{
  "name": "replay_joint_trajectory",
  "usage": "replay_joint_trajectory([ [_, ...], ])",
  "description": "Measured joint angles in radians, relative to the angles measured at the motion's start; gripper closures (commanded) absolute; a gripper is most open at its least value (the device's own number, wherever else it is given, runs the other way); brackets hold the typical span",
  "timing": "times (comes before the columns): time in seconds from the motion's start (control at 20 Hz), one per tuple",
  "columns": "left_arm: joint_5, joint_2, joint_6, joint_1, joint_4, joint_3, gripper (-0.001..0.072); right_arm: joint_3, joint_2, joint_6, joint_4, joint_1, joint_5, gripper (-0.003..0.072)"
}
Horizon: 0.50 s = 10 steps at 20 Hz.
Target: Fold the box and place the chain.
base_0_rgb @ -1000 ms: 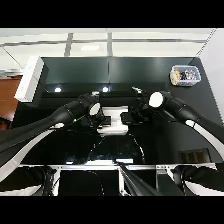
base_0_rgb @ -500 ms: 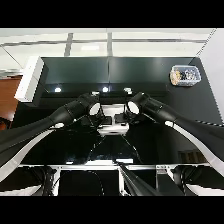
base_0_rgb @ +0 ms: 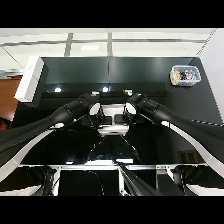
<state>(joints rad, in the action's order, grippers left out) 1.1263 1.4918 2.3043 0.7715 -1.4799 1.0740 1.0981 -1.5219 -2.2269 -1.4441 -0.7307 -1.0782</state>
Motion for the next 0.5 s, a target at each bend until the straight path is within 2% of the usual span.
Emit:
replay_joint_trajectory([
  [0.05, 0.0, 0.0, 0.0, 0.0, 0.0, 0.0, 0.0683, 0.0, 0.0, 0.0, 0.002, 0.0, 0.0, 0.0642],
  [0.1, 0.001, 0.0, 0.0, 0.0, 0.0, 0.0, 0.0683, 0.0, -0.001, 0.0, 0.004, 0.0, 0.0, 0.0464],
  [0.15, 0.001, 0.0, 0.0, 0.0, 0.0, 0.0, 0.0683, -0.001, -0.004, 0.0, 0.013, 0.0, -0.002, 0.0428],
  [0.2, 0.001, 0.0, 0.0, 0.0, 0.0, 0.0, 0.0683, 0.0, -0.002, 0.001, 0.012, 0.0, 0.001, 0.0519],
  [0.25, 0.001, 0.0, 0.0, 0.0, 0.0, 0.0, 0.0683, 0.0, -0.003, 0.001, 0.015, 0.0, 0.004, 0.0675],
  [0.45, 0.002, 0.0, 0.0, 0.0, 0.0, 0.0, 0.0683, 0.0, -0.003, 0.0, 0.009, 0.0, -0.001, 0.0672],
  [0.5, 0.001, 0.0, 0.0, 0.0, 0.0, 0.0, 0.0683, 0.0, -0.003, -0.001, 0.009, 0.0, -0.001, 0.0563],
])
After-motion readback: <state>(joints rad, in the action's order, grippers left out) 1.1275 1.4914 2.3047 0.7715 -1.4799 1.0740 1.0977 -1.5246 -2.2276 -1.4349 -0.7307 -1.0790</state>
